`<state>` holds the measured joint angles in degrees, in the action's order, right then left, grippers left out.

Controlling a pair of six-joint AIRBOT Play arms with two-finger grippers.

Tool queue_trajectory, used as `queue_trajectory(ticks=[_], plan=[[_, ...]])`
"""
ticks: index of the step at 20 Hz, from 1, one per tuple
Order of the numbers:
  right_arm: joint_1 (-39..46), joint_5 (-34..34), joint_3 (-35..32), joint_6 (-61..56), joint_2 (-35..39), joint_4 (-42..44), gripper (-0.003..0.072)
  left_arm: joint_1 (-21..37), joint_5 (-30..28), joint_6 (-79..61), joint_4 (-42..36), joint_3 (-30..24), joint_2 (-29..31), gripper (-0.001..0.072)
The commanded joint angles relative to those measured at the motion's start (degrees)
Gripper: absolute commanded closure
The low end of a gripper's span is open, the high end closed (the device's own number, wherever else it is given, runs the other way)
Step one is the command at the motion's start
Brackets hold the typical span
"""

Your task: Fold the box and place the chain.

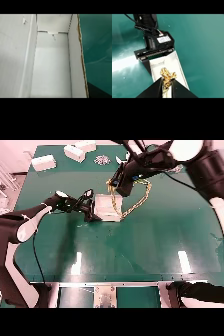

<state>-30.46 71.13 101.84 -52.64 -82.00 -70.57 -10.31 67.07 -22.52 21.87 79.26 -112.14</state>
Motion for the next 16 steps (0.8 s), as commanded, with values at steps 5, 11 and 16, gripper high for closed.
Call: queue_trajectory(ticks=[5,11,16], plan=[[-0.4,-4.9,0.0,0.8,-8.2,0.0,0.0687,0.0,0.0,0.0,0.0,0.0,0.0,0.0080],[-0.2,-7.7,-8.7,0.8,-10.5,2.3,0.0671,0.0,0.0,0.0,0.0,0.0,0.0,0.0079],[1.9,-11.6,-11.5,0.8,-10.7,-2.6,0.0152,0.0,0.0,0.0,0.0,0.0,0.0,0.0079]])
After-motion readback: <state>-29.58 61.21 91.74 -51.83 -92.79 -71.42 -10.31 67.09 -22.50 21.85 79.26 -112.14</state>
